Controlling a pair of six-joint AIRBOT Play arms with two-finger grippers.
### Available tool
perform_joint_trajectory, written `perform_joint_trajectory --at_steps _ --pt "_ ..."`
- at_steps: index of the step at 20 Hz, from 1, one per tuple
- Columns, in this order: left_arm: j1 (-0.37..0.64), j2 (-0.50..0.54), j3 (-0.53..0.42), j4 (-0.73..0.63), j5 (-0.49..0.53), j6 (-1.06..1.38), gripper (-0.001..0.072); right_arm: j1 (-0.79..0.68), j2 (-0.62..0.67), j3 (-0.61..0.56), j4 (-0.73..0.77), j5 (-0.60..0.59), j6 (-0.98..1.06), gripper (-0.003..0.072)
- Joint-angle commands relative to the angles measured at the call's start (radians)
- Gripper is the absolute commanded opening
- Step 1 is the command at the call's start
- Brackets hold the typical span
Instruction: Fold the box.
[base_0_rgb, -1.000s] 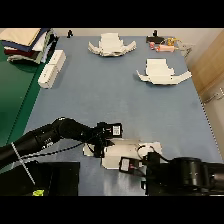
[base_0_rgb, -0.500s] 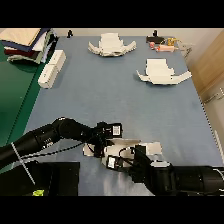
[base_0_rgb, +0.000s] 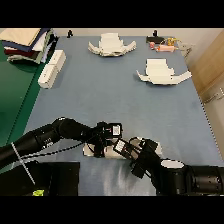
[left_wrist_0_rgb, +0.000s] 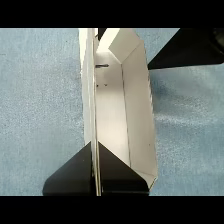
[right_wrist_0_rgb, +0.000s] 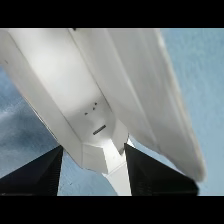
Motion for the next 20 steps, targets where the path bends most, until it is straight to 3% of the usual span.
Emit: perform_joint_trajectory --at_steps 1,5,6,10,12,15,17,20 --pt "0.0 -0.001 0.0 0.0 0.0 0.0 0.0014 0.0 0.011 0.002 0.002 -0.025 0.039 0.0581" --pt "0.0 0.0 0.0 0.0 0.0 0.0 0.0014 -0.001 0.011 0.002 0.022 -0.037 0.039 0.0591" --pt "0.0 0.0 0.0 0.0 0.0 0.0 0.0014 -0.001 0.011 0.002 0.021 -0.044 0.042 0.0706" --pt "0.0 0.0 0.0 0.0 0.0 0.0 0.0014 -0.035 0.013 0.001 0.018 -0.049 0.041 0.0719" --pt "0.0 0.0 0.0 0.0 0.0 0.0 0.0014 -0.077 0.031 -0.008 0.02 -0.006 -0.071 0.072" --pt "0.0 0.0 0.0 0.0 0.0 0.0 0.0014 -0.175 0.093 -0.076 0.058 0.168 -0.24 0.072" --pt "0.0 0.0 0.0 0.0 0.0 0.0 0.0014 -0.269 0.145 -0.132 0.172 0.278 -0.414 0.0719" --pt "0.0 0.0 0.0 0.0 0.0 0.0 0.0014 -0.481 0.191 -0.177 0.472 0.368 -0.879 0.072"
